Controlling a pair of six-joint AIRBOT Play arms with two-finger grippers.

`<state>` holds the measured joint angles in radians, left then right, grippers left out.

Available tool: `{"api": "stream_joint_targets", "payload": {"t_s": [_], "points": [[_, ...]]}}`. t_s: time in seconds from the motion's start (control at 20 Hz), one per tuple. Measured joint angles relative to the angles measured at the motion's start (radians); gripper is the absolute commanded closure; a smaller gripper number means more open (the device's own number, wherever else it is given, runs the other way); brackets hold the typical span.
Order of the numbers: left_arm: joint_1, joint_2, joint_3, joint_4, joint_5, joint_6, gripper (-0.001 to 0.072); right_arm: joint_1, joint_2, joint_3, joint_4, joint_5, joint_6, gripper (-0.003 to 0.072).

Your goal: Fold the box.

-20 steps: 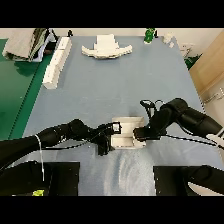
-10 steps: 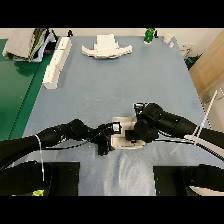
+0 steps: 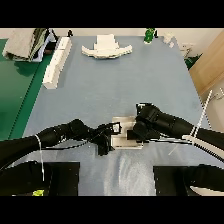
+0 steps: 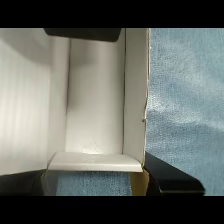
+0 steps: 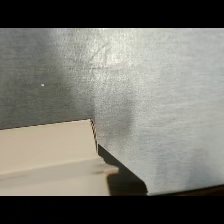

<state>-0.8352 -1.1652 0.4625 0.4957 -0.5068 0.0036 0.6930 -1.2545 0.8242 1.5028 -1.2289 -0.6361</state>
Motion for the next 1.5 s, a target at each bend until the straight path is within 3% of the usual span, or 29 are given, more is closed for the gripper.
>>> {"api": "stream_joint_targets", "payload": {"t_s": [0.05,0.1,0.15,0.2,0.25,0.85,0.9,1.0,1.1,1.35,1.5], "points": [[0.000,0.000,0.000,0.000,0.000,0.000,0.0243,0.000,0.000,0.000,-0.001,-0.001,0.002,0.0677],[0.000,0.000,0.000,-0.001,0.000,0.000,0.0243,0.000,0.000,0.000,-0.002,-0.002,0.004,0.0541],[0.000,0.000,0.000,-0.005,0.000,-0.006,0.0243,0.000,-0.002,0.000,-0.005,-0.005,0.012,0.0297],[0.000,0.000,0.000,-0.008,0.000,-0.008,0.0243,0.000,-0.002,0.000,-0.003,-0.004,0.011,0.0167],[0.000,0.000,0.000,-0.007,0.000,-0.007,0.0243,0.000,-0.001,0.000,-0.003,-0.013,0.010,0.0143],[0.000,0.000,0.000,-0.003,0.000,-0.003,0.0243,0.000,0.135,0.024,0.003,-0.090,-0.009,0.0161],[0.000,0.000,0.000,-0.003,0.000,-0.003,0.0243,0.000,0.158,0.032,0.003,-0.092,-0.013,0.0183],[0.000,0.000,0.000,-0.003,0.000,-0.003,0.0243,-0.006,0.204,0.049,-0.005,-0.104,-0.024,0.0552],[0.000,0.000,0.000,-0.003,0.000,-0.002,0.0243,-0.026,0.237,0.058,-0.028,-0.128,-0.045,0.0682],[0.000,0.000,0.000,-0.003,0.000,-0.002,0.0243,-0.188,0.266,0.062,-0.013,-0.156,-0.195,0.0682],[0.000,0.000,0.000,-0.003,0.000,-0.002,0.0243,-0.391,0.251,0.062,0.114,-0.096,-0.359,0.0682]]}}
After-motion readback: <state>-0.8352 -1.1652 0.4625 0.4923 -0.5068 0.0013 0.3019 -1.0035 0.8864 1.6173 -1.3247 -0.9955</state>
